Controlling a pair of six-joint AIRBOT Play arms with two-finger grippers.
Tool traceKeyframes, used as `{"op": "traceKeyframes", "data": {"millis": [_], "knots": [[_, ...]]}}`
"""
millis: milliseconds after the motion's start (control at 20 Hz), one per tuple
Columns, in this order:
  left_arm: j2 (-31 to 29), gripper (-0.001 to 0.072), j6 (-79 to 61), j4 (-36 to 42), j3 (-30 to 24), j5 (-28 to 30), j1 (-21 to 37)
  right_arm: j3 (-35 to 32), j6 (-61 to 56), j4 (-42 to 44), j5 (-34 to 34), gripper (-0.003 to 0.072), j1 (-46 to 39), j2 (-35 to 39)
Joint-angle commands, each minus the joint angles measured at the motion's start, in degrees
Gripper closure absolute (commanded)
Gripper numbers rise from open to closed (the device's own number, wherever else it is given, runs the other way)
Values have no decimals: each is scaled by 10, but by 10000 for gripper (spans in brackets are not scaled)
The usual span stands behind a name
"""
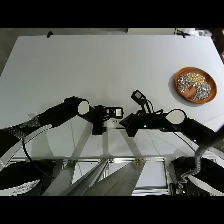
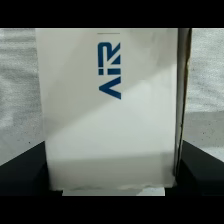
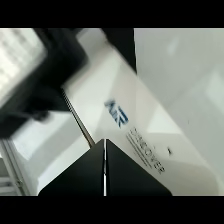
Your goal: Fold the box and place the chain.
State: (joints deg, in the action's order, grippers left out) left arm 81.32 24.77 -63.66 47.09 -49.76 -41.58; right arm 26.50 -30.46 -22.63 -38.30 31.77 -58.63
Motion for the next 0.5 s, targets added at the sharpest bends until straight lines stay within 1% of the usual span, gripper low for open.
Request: {"op": "traceKeyframes", "data": {"millis": [0,100,200,300,450], "knots": [[0,499,-1,0,0,0,0,9,-90,-91,-10,667,0,64],[0,499,-1,0,0,0,0,9,-213,-214,-45,667,0,99],[0,499,-1,0,0,0,0,14,-322,-314,-93,667,0,119],[0,499,-1,0,0,0,0,31,-416,-411,-163,667,0,120],[0,499,-1,0,0,0,0,50,-530,-564,-295,668,0,120]]}}
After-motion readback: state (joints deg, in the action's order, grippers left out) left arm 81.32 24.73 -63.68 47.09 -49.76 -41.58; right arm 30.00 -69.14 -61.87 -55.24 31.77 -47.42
